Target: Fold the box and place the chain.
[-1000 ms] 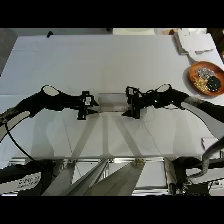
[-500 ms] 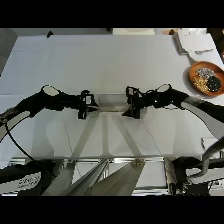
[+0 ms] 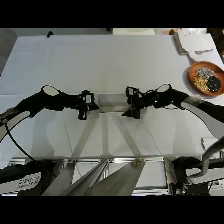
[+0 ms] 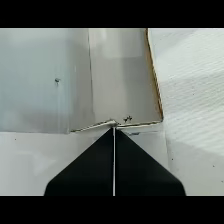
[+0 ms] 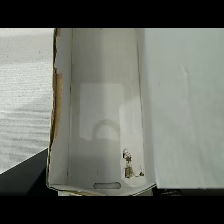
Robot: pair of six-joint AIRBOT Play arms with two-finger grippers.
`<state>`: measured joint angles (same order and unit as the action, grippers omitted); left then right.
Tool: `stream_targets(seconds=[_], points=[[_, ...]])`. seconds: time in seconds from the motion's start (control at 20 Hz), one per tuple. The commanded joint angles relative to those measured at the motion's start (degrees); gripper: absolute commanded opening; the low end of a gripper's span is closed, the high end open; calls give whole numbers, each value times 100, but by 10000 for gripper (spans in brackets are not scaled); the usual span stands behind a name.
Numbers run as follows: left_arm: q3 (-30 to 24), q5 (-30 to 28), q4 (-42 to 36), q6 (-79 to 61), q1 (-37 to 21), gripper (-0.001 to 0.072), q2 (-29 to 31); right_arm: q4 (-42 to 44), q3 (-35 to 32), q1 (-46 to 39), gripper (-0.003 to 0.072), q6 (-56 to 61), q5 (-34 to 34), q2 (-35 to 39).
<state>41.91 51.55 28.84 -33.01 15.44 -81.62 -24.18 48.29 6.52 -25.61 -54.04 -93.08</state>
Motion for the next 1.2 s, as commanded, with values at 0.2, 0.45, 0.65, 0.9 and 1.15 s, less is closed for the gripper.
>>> stream_targets(seconds=[0.2,0.45,0.65,0.9,1.15], points=[[0,15,-225,4,74,10,-4,2,0,2,463,4,2,-2],[0,-173,-234,4,181,206,-7,2,0,2,463,4,2,-2],[0,-367,-223,341,179,396,-7,2,0,2,463,4,2,-2],[0,-376,-223,365,177,29,-7,4,0,2,463,4,2,-2],[2,-374,179,542,72,9,98,2,0,2,463,4,2,-2]])
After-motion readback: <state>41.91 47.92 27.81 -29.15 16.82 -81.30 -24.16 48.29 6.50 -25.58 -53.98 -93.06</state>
